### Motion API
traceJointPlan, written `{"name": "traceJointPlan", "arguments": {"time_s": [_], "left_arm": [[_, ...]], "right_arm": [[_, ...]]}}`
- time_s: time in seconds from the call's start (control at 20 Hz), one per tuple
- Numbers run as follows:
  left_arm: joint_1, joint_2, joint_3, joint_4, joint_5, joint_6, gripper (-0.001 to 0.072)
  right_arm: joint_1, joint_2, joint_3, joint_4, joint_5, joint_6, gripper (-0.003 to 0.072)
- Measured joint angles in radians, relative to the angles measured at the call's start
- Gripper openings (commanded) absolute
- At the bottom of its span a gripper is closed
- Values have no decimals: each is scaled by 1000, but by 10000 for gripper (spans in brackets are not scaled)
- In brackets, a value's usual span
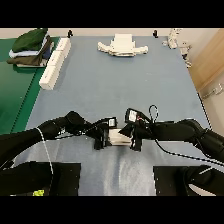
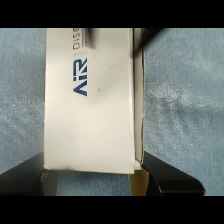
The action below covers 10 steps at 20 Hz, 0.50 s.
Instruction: Fold the box.
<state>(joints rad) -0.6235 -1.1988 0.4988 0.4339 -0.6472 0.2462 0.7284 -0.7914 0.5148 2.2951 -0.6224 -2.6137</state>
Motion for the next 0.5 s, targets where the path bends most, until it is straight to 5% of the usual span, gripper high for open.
{"name": "traceJointPlan", "arguments": {"time_s": [0.5], "left_arm": [[0,0,0,0,1,0,511]], "right_arm": [[116,7,-175,107,305,372,2]]}}
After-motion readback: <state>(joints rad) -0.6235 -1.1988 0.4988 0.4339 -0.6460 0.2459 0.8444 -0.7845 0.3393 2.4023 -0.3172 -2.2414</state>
